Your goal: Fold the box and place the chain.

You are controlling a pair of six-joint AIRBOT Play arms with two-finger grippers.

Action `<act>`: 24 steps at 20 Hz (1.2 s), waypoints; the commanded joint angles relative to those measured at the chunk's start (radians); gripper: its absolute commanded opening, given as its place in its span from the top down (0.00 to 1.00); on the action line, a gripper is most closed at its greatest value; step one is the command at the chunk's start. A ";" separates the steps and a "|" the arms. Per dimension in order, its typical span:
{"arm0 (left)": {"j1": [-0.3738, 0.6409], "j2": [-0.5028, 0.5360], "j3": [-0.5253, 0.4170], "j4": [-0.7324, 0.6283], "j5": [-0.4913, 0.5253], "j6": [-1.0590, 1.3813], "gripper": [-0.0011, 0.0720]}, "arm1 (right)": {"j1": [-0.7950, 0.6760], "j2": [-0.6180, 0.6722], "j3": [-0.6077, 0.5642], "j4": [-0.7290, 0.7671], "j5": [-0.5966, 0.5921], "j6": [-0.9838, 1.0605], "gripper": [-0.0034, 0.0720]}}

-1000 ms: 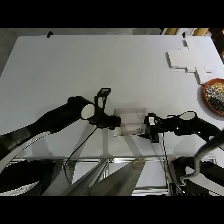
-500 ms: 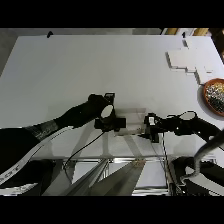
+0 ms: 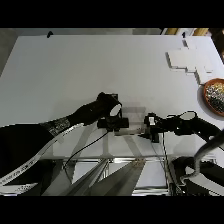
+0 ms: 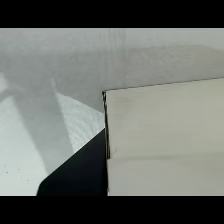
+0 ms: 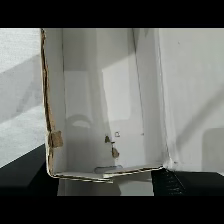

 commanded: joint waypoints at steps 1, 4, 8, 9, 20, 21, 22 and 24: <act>-0.004 -0.008 0.008 0.004 -0.006 0.003 0.98 | 0.001 0.000 0.000 0.000 -0.001 -0.001 0.34; -0.002 -0.007 0.008 0.011 -0.028 0.003 0.90 | 0.001 0.000 0.000 0.000 -0.001 -0.001 0.34; 0.006 -0.002 0.009 0.004 -0.035 0.003 0.75 | 0.001 0.000 0.000 0.000 -0.001 -0.001 0.34; 0.006 -0.002 0.009 0.003 -0.037 0.003 0.75 | 0.001 0.000 0.000 0.000 -0.001 -0.001 0.34; 0.011 -0.005 0.009 0.007 -0.065 -0.040 0.76 | 0.001 0.000 0.000 0.000 -0.001 -0.001 0.34; 0.009 -0.005 0.009 0.008 -0.065 -0.042 0.81 | 0.001 0.000 0.000 0.000 -0.001 -0.001 0.34; 0.009 -0.006 0.009 0.008 -0.064 -0.043 0.82 | 0.001 0.000 0.000 0.000 -0.001 -0.001 0.34; 0.009 -0.006 0.009 0.011 -0.060 -0.042 0.98 | 0.001 0.000 0.000 0.000 -0.001 -0.001 0.34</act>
